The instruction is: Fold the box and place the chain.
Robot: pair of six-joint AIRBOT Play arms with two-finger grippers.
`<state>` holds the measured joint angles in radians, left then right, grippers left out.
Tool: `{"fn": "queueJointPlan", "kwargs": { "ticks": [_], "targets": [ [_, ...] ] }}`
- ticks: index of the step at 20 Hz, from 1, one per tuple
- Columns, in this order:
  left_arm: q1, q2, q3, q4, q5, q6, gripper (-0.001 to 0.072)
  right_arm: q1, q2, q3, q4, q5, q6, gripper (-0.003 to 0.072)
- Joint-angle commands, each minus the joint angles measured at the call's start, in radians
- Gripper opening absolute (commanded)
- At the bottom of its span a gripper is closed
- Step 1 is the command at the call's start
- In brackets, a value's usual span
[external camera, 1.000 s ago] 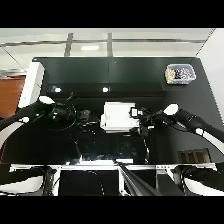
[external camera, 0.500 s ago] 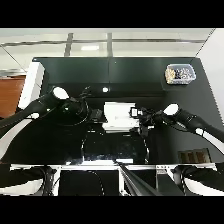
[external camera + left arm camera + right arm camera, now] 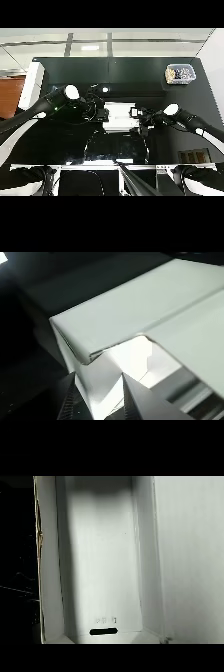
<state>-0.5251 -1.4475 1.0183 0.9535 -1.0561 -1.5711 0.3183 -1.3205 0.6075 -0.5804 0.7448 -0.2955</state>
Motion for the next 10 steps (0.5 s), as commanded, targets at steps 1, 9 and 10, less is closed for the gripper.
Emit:
{"fn": "queueJointPlan", "kwargs": {
  "ticks": [1, 9, 10],
  "targets": [
    [-0.058, 0.000, 0.039, 0.193, 0.009, -0.225, 0.0348, 0.000, 0.000, 0.001, 0.000, 0.000, 0.000, 0.0243],
    [-0.164, -0.016, 0.046, 0.312, 0.043, -0.418, 0.0237, 0.000, 0.000, 0.001, 0.000, 0.000, 0.000, 0.0244],
    [-0.171, -0.022, 0.046, 0.330, 0.042, -0.446, 0.0228, 0.000, 0.000, 0.001, 0.000, 0.000, 0.000, 0.0244]
  ]
}}
